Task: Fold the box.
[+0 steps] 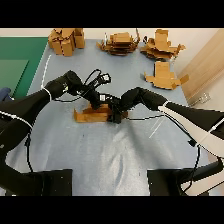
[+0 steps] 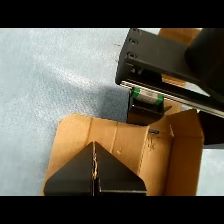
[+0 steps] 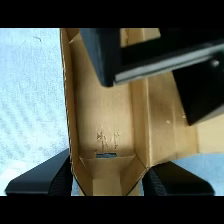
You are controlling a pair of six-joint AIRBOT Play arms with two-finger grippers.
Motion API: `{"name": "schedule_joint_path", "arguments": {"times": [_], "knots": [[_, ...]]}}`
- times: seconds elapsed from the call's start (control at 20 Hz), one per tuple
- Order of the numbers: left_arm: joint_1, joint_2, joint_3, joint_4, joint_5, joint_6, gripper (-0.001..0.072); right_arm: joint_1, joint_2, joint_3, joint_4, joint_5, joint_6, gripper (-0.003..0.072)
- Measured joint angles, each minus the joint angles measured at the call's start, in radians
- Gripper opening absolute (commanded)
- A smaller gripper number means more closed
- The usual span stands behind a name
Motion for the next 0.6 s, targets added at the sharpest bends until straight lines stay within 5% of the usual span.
{"name": "schedule_joint_path", "arguments": {"times": [0.3, 0.6], "knots": [[0.025, 0.04, 0.108, 0.005, -0.063, -0.021, 0.0016, -0.002, 0.0, 0.0, 0.0, 0.005, 0.007, 0.0506], [0.182, 0.238, 0.126, 0.008, -0.225, -0.084, 0.0009, -0.002, 0.0, 0.0, 0.0, 0.004, 0.01, 0.0507]]}}
